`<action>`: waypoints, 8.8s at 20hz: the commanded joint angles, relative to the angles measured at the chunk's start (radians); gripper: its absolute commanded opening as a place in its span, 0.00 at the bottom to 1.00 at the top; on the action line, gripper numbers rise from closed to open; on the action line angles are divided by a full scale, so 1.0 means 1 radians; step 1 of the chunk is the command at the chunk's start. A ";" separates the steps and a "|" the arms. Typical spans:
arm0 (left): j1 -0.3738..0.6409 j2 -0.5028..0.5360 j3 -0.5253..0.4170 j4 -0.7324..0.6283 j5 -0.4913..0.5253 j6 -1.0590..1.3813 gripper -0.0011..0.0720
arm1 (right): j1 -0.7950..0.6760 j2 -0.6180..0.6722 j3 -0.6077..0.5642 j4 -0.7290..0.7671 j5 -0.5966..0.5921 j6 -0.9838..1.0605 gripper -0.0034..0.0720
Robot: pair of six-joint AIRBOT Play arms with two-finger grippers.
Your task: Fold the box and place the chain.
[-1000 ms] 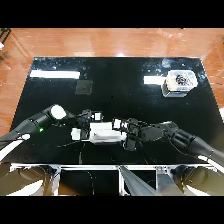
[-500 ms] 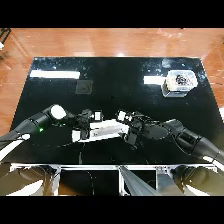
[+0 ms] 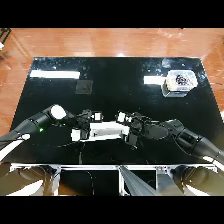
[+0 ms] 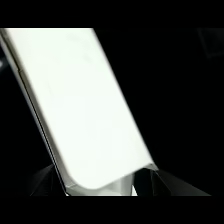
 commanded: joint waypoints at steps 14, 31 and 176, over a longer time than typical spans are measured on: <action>-0.027 0.008 0.002 0.071 0.057 0.017 0.04 | -0.049 -0.110 0.000 0.215 -0.095 -0.375 0.98; -0.027 0.008 0.009 0.071 0.059 0.017 0.05 | -0.049 -0.181 0.000 0.251 -0.023 -0.375 0.98; 0.010 0.104 -0.134 -0.360 0.233 -0.582 0.05 | -0.025 -0.200 0.000 0.233 -0.009 -0.327 0.29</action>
